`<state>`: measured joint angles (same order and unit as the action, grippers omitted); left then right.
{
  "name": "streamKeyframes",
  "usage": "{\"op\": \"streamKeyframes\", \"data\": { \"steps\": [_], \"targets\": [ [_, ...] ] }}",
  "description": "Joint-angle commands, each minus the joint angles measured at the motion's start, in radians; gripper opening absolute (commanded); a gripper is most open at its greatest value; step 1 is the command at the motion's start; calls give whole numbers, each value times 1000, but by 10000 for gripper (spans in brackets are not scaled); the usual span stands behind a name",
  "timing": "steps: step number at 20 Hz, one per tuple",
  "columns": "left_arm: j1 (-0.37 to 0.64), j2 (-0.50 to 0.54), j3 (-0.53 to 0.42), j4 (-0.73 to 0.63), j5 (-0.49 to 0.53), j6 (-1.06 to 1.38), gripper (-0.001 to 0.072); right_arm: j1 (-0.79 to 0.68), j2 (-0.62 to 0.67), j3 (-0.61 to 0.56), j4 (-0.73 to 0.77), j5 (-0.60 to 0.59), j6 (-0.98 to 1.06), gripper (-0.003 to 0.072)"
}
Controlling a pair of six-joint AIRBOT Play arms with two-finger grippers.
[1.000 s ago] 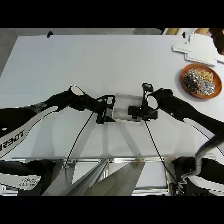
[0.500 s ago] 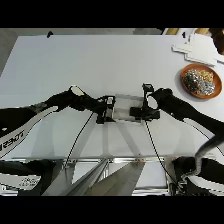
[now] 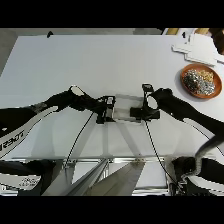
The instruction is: Fold the box and place the chain.
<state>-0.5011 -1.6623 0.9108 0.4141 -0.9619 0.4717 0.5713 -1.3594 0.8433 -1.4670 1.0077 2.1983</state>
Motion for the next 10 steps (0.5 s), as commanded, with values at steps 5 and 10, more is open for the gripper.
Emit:
{"op": "streamKeyframes", "data": {
  "steps": [5,10],
  "targets": [
    [1,1,1,-2,0,-1,137,0,129,0,-33,112,-272,444],
    [1,1,1,-2,0,-1,137,0,432,42,-36,396,-559,436]
  ]
}}
